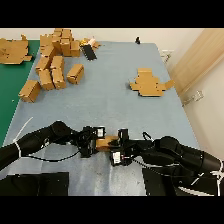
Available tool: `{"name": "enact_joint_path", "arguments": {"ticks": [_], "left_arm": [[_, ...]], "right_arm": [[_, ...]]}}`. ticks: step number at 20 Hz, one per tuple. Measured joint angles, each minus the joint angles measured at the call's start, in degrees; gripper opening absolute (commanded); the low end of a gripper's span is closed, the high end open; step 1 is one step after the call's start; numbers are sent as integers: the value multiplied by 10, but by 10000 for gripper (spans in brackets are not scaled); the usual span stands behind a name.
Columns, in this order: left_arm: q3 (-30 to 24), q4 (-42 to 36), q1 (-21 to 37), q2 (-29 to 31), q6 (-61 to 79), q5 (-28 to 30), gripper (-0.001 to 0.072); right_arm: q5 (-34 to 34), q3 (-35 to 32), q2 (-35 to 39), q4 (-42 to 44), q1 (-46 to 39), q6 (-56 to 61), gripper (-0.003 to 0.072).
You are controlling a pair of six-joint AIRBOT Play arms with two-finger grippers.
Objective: Fold the box.
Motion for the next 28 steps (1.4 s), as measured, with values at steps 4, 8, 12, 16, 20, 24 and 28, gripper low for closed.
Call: {"name": "enact_joint_path", "arguments": {"ticks": [4, 8, 12, 16, 20, 24, 28], "left_arm": [[0, 0, 0, 0, 0, 0, 437], [0, 0, 0, 0, 0, 0, 437], [0, 0, 0, 0, 0, 0, 437], [0, 0, 0, 0, 0, 0, 437], [0, 0, 0, 0, 0, 0, 437], [0, 0, 0, 0, 0, 0, 437], [0, 0, 0, 0, 0, 0, 437]], "right_arm": [[-10, -1, -11, 14, 1, 0, 163], [-11, -1, -7, 18, 1, 0, 183], [-16, -1, 32, 9, 0, 12, 226], [-58, -1, 94, -18, -12, 200, 4], [-137, -2, 139, -26, -42, 563, 3], [-158, -15, 150, 5, -83, 767, 3], [-112, -26, 114, 70, -125, 810, 3]]}}
